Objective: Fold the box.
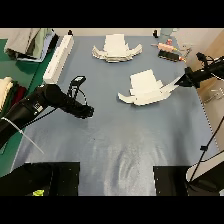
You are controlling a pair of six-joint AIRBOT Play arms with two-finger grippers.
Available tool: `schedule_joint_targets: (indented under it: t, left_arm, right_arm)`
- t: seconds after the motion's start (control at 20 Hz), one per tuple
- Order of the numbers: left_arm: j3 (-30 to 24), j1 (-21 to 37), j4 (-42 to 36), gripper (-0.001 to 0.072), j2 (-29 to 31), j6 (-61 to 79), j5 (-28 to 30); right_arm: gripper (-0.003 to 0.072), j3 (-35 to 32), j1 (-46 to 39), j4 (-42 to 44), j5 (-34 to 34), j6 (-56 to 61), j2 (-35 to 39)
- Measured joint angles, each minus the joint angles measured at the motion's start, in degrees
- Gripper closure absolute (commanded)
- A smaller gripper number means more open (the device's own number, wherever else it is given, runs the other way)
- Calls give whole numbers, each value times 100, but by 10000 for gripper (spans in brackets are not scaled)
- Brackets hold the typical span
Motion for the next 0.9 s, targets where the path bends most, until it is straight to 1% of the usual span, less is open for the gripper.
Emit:
schedule_joint_targets:
  t: [0.1,0.3,0.45,0.5,0.6,0.7,0.8,0.9]
  left_arm:
    - [0,0,50,691,4,2,-157]
    - [-81,0,122,691,133,103,-393]
    - [-295,0,133,692,483,138,-483]
    - [-393,0,131,691,627,151,-503]
    - [-636,0,87,691,942,164,-575]
    - [-881,0,15,691,1202,208,-656]
    - [-1102,0,-116,691,1370,282,-697]
    - [-1263,2,-293,691,1458,417,-741]
  right_arm:
    - [687,-1003,280,9,-334,122,778]
    - [687,-3353,861,42,-1172,531,2680]
    - [687,-4924,1250,17,-1663,940,4085]
    - [687,-5346,1373,-26,-1746,1088,4509]
    - [687,-6089,1606,-177,-1895,1462,5331]
    - [687,-6675,1849,-378,-1963,1912,6098]
    - [687,-7093,2050,-560,-2017,2334,6701]
    - [685,-7359,2186,-734,-2035,2651,7114]
